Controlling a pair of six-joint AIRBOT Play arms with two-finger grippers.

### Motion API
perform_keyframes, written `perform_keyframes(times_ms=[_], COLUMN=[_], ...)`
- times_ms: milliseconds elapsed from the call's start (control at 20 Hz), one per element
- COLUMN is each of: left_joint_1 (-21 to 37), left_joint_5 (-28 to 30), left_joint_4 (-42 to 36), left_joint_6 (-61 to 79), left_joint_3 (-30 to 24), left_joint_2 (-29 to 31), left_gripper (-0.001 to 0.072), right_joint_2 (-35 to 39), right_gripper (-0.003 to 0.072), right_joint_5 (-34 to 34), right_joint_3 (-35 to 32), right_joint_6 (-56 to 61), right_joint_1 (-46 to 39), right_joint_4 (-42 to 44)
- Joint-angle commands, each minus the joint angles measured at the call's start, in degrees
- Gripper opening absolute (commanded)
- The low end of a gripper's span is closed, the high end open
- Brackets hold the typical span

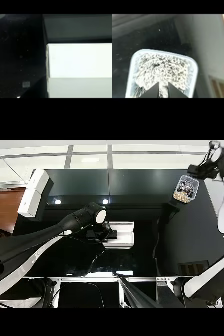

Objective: Fold the box and place the chain.

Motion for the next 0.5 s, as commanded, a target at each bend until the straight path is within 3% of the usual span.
perform_keyframes(times_ms=[0, 450], left_joint_1=[-0.02, -0.02], left_joint_5=[0.17, 1.95], left_joint_4=[-0.24, -0.24], left_joint_6=[0.02, 0.07], left_joint_3=[0.00, 0.00], left_joint_2=[-0.04, -0.04], left_gripper=[0.0033, 0.0033], right_joint_2=[9.25, 37.53], right_gripper=[0.0018, 0.0014], right_joint_5=[3.50, 2.99], right_joint_3=[0.02, 0.02], right_joint_6=[-3.93, -9.33], right_joint_1=[-0.15, 0.07], right_joint_4=[5.01, 23.37])
